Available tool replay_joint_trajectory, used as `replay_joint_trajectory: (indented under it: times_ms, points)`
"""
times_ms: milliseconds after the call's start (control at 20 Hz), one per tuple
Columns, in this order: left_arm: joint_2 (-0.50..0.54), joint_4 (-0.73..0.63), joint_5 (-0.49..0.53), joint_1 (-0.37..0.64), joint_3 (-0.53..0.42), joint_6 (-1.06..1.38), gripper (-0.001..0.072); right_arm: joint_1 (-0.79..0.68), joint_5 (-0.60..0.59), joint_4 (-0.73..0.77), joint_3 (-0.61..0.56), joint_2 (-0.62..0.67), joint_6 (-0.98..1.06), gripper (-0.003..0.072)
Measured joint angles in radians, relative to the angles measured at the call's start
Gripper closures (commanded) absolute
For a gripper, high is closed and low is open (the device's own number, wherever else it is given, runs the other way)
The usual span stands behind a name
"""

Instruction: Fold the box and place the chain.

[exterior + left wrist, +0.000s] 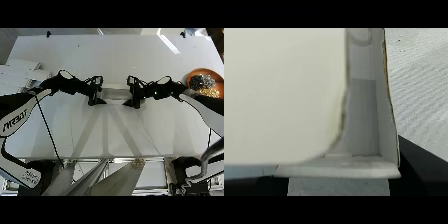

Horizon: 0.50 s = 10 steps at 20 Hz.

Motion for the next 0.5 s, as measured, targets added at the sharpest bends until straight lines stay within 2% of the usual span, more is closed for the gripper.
replay_joint_trajectory:
  times_ms: [500]
  points:
    - [0.000,0.004,0.007,0.000,0.000,-0.001,0.0414,0.000,0.000,0.000,0.000,0.000,0.000,0.0166]
